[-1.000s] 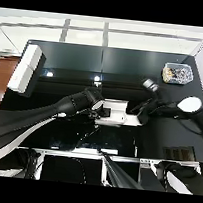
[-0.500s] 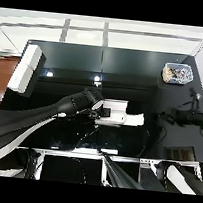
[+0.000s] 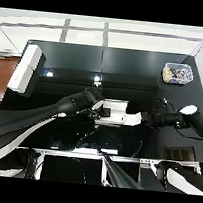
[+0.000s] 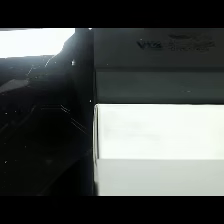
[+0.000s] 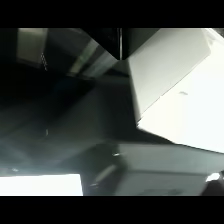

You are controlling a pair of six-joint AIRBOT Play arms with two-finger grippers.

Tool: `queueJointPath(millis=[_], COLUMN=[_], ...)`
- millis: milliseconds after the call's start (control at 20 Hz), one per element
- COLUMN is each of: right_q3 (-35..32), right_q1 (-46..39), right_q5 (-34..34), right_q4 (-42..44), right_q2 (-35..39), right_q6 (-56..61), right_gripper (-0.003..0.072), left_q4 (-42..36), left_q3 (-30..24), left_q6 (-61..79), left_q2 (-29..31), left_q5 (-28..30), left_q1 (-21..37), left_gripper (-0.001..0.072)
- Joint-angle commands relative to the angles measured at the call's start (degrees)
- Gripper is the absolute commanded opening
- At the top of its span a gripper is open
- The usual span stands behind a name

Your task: Fold the box and place the chain.

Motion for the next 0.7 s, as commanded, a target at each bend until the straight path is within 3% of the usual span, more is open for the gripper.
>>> queueJointPath(millis=[0, 50, 100, 150, 350, 650], right_q3=[2.2, 3.5, 4.6, 5.7, 9.3, 11.2], right_q1=[3.0, 3.0, 3.0, 3.0, 3.2, 9.1], right_q5=[1.7, 3.1, 4.2, 5.1, 9.1, 7.3], right_q4=[3.8, 3.7, 3.6, 3.7, 4.5, 3.6], right_q2=[-1.2, -1.2, -1.2, -1.2, -1.2, -1.2], right_q6=[-5.0, -5.4, -5.7, -5.7, -5.8, -2.4], right_gripper=[0.0016, 0.0018, 0.0150, 0.0410, 0.0436, 0.0415], left_q4=[0.0, 0.0, 0.0, 0.0, 0.0, 0.0], left_q3=[0.0, 0.0, 0.0, 0.0, 0.0, 0.0], left_q6=[0.0, 0.0, 0.0, 0.0, 0.0, 0.0], left_q2=[0.0, 0.0, 0.0, 0.0, 0.0, 0.0], left_q5=[0.0, -0.1, -0.1, -0.1, 0.0, -0.1], left_q1=[0.0, 0.0, 0.0, 0.0, 0.0, 0.0], left_gripper=[0.0027, 0.0027, 0.0027, 0.0027, 0.0027, 0.0026])
